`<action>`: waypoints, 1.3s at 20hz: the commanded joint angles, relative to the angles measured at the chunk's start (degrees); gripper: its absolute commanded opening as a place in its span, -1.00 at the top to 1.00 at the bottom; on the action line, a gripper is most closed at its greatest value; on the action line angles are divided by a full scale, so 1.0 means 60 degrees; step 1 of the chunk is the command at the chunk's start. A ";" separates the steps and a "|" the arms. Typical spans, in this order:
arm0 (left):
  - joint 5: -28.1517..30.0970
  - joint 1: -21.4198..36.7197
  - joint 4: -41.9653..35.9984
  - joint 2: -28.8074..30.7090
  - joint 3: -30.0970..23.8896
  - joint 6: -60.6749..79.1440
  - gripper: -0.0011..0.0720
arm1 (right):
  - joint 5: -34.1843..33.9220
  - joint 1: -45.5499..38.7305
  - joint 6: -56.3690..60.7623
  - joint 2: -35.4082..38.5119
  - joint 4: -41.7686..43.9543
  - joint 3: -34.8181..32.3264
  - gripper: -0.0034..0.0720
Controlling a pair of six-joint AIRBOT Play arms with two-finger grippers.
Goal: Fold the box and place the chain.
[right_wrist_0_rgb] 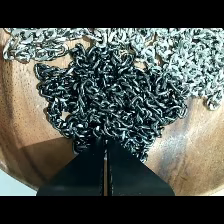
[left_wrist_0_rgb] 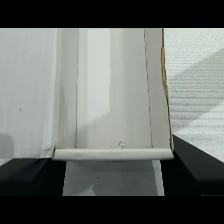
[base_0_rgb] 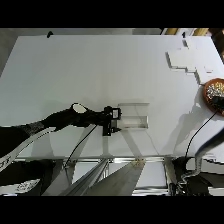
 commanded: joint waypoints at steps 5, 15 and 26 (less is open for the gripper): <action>0.0004 0.0007 0.0004 0.0007 0.0000 0.0004 0.94 | -0.0091 0.0000 0.0044 0.0441 0.0248 0.0007 0.86; 0.0004 0.0007 0.0000 0.0007 0.0000 0.0004 0.94 | 0.0142 -0.0029 -0.0193 0.0856 -0.0095 0.0004 0.41; 0.0004 0.0007 0.0000 0.0007 0.0000 0.0004 0.94 | -0.0637 -0.0346 -0.1872 -0.0044 0.1530 0.0007 0.29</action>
